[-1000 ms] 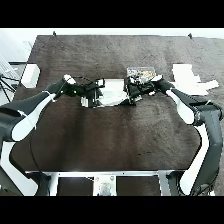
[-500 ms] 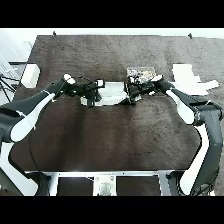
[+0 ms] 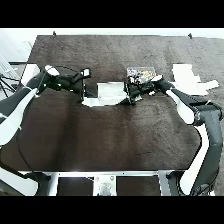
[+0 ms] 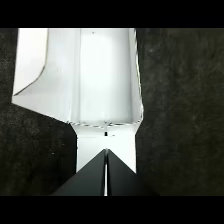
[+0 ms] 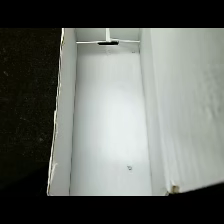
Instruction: Fold the box and place the chain.
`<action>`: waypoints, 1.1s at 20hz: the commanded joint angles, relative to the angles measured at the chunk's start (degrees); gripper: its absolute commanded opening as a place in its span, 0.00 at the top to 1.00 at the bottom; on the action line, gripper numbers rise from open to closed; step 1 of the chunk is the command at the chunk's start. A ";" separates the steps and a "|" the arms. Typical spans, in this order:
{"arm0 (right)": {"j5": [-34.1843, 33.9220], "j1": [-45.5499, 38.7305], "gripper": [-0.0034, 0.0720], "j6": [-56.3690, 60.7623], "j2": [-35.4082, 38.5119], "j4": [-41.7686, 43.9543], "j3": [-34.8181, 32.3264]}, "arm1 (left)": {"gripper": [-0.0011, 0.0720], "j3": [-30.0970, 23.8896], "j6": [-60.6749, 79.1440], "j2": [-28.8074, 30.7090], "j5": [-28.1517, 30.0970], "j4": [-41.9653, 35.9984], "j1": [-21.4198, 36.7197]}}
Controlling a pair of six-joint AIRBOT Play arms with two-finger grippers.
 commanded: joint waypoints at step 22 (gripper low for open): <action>0.02 0.02 0.18 -0.04 -0.02 -0.02 0.00 | 0.96 -20.83 -48.54 15.32 8.11 -2.05 11.10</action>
